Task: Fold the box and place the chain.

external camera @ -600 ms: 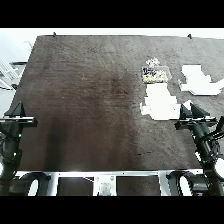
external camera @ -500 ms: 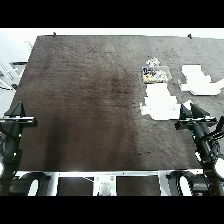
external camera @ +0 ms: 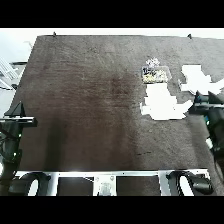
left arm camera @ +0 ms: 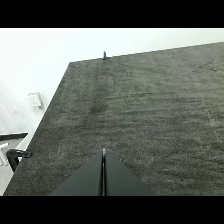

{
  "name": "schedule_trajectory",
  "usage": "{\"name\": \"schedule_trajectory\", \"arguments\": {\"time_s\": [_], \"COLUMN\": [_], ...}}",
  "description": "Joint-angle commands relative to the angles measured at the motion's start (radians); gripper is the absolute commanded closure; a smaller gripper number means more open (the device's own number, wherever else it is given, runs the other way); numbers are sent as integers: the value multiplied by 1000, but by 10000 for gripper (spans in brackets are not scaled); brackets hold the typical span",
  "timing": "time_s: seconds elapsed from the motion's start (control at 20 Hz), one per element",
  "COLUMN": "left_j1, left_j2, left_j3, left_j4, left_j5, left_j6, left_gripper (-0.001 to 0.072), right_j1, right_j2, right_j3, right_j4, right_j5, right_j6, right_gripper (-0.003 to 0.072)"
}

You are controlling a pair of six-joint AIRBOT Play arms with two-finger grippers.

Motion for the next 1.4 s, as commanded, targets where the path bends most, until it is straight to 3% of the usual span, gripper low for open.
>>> {"name": "schedule_trajectory", "arguments": {"time_s": [0.0, 0.1, 0.25, 0.3, 0.45, 0.6, 0.8, 1.35], "left_j1": [0, 0, 0, 0, 0, 0, 0, 0], "left_j2": [1, 1, 1, 1, 1, 1, 1, 1], "left_j3": [0, 0, 0, 0, 0, 0, 0, 0], "left_j4": [0, 0, 0, 0, 0, 0, 0, 0], "left_j5": [0, 0, 0, 0, 0, 2, 0, 0], "left_j6": [0, 0, 0, 0, 0, 0, 0, 0], "left_gripper": [687, 687, 687, 687, 687, 687, 687, 687], "right_j1": [-158, -318, -462, -491, -530, -524, -514, -405], "right_j2": [-346, -584, -849, -903, -993, -1053, -1138, -1238], "right_j3": [205, 367, 645, 717, 878, 957, 998, 1010], "right_j4": [-10, -203, -692, -753, -781, -880, -906, -1001], "right_j5": [155, 459, 867, 936, 1066, 1114, 1198, 1128], "right_j6": [30, 235, 635, 687, 697, 692, 674, 679], "right_gripper": [257, 258, 205, 165, 164, 163, 163, 161]}}
